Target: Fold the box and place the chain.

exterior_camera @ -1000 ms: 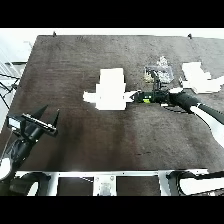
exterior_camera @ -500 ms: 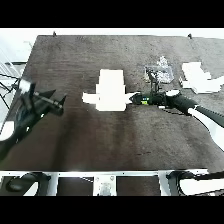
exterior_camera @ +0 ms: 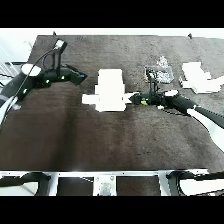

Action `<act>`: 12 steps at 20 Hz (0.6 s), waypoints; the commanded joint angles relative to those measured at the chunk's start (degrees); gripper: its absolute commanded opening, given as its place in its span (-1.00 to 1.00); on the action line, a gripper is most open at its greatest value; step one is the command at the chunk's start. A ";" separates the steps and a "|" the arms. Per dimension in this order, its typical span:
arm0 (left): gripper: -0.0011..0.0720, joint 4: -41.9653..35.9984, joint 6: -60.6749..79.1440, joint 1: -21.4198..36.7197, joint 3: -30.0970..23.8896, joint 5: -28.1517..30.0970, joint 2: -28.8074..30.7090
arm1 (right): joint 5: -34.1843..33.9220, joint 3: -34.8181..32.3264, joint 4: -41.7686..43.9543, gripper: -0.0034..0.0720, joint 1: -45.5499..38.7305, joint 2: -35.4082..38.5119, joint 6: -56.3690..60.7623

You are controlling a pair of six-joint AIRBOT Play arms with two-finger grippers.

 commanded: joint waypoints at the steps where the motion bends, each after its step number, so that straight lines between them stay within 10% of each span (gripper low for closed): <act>1: 0.40 8.46 -12.24 0.09 18.12 -15.21 -12.98 | -0.22 -0.02 0.00 -0.88 0.07 0.02 -0.11; 6: 0.40 10.38 -20.11 0.09 34.75 -24.83 -27.10 | -0.20 -0.04 0.00 -0.88 0.07 0.02 -0.09; 12: 0.40 6.49 -19.02 0.09 40.70 -26.27 -35.74 | -0.17 -0.04 0.02 -0.88 0.11 0.02 -0.09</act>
